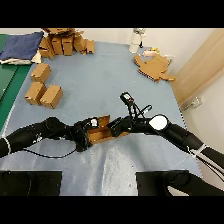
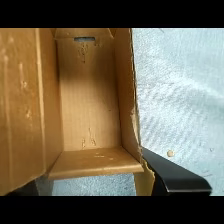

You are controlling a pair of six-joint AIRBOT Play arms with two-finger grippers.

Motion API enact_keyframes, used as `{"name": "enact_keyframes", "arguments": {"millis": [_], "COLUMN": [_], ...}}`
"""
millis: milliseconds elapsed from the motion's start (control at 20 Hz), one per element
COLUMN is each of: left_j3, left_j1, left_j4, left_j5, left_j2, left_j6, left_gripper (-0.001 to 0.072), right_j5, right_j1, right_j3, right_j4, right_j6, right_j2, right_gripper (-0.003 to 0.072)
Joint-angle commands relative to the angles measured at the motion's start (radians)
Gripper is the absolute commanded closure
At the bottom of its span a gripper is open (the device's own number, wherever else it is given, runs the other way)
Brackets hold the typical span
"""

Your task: Fold the box.

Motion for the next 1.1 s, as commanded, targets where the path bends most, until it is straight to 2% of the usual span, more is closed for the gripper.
{"name": "enact_keyframes", "arguments": {"millis": [0, 450, 700, 1050], "left_j3": [-0.016, -0.024, -0.029, -0.029], "left_j1": [0.001, 0.001, 0.001, 0.001], "left_j4": [0.0, 0.006, 0.062, 0.076], "left_j5": [0.003, 0.022, -0.019, -0.024], "left_j2": [0.0, 0.0, 0.0, 0.0], "left_j6": [-0.002, -0.009, -0.009, -0.008], "left_gripper": [0.0072, 0.0072, 0.0073, 0.0072], "right_j5": [0.0, 0.0, 0.0, 0.0], "right_j1": [0.0, 0.0, 0.0, 0.0], "right_j3": [0.001, 0.001, 0.001, 0.001], "right_j4": [0.0, -0.012, -0.019, -0.018], "right_j6": [0.0, -0.001, -0.001, 0.0], "right_j2": [0.001, 0.001, 0.001, 0.001], "right_gripper": [0.0686, 0.0686, 0.0686, 0.0686]}}
